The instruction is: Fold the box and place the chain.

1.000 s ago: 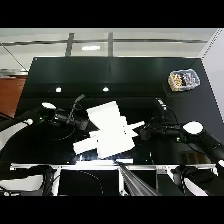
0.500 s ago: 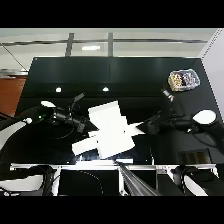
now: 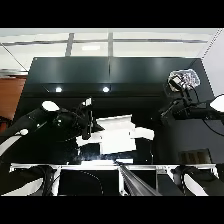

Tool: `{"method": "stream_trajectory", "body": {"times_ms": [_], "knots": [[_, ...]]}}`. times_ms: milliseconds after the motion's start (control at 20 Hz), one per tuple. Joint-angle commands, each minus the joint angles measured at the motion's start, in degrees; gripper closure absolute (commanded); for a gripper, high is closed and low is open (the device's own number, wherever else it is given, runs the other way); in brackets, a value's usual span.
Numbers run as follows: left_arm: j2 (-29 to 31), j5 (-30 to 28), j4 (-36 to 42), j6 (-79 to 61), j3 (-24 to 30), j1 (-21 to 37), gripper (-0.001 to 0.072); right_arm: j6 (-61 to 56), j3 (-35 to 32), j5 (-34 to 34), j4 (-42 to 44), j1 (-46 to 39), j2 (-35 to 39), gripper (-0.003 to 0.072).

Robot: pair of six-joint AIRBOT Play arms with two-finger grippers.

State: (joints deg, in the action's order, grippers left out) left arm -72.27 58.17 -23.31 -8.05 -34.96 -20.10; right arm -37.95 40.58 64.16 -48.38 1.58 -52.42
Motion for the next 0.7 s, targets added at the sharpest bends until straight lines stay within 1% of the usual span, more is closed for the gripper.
{"method": "stream_trajectory", "body": {"times_ms": [0, 200, 300, 450, 650], "knots": [[0.6, -11.1, -0.7, -7.0, 0.9, -2.4, 0.0675, 6.3, 0.2, -2.8, -2.8, 4.5, -0.1, -0.0023], [-2.4, -11.1, -1.9, -7.6, 0.9, -2.4, 0.0676, 7.1, -4.6, -11.3, -4.6, 12.2, -0.2, -0.0024], [-2.5, -11.0, -3.1, -8.2, 0.5, -2.4, 0.0676, 9.1, -7.7, -14.3, -4.8, 15.5, -0.3, -0.0025], [-2.5, -11.0, -3.5, -8.2, 0.5, -2.4, 0.0675, 12.0, -11.1, -14.7, -7.4, 19.1, -0.5, -0.0024], [-2.5, -11.0, -4.3, -8.3, 0.5, -2.8, 0.0676, 16.1, -14.1, -14.4, -7.6, 22.6, -0.5, -0.0024]]}}
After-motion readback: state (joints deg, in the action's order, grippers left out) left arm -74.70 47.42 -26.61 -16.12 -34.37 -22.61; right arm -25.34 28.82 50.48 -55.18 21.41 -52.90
